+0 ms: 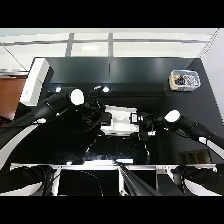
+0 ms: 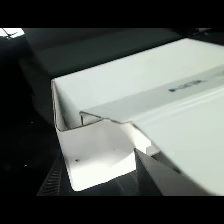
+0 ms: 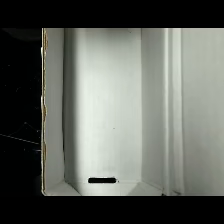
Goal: Fold the box and place the chain.
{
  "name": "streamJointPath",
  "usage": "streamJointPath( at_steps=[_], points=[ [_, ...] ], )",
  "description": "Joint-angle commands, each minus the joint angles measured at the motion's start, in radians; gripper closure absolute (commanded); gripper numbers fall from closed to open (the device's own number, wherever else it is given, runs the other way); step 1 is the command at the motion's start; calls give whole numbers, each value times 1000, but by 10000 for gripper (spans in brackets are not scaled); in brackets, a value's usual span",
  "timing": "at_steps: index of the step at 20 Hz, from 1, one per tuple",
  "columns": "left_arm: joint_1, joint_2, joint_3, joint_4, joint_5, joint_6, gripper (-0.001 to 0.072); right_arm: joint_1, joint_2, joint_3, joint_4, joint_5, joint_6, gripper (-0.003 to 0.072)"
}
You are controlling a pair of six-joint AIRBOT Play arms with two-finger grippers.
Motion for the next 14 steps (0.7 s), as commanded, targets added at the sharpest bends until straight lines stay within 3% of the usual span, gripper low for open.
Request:
streamJointPath(
  at_steps=[1,8,12,13,14],
  points=[
    [-30,0,35,90,-2,-79,315,0,0,0,0,0,0,245],
    [-36,0,51,90,-8,-100,322,0,0,0,0,0,0,246],
    [-36,0,51,95,-7,-114,386,0,0,0,0,0,0,246],
    [-41,0,51,101,-6,-116,450,0,0,0,0,0,0,246],
    [-47,-1,51,116,-4,-127,451,0,0,0,0,0,0,245]
  ],
)
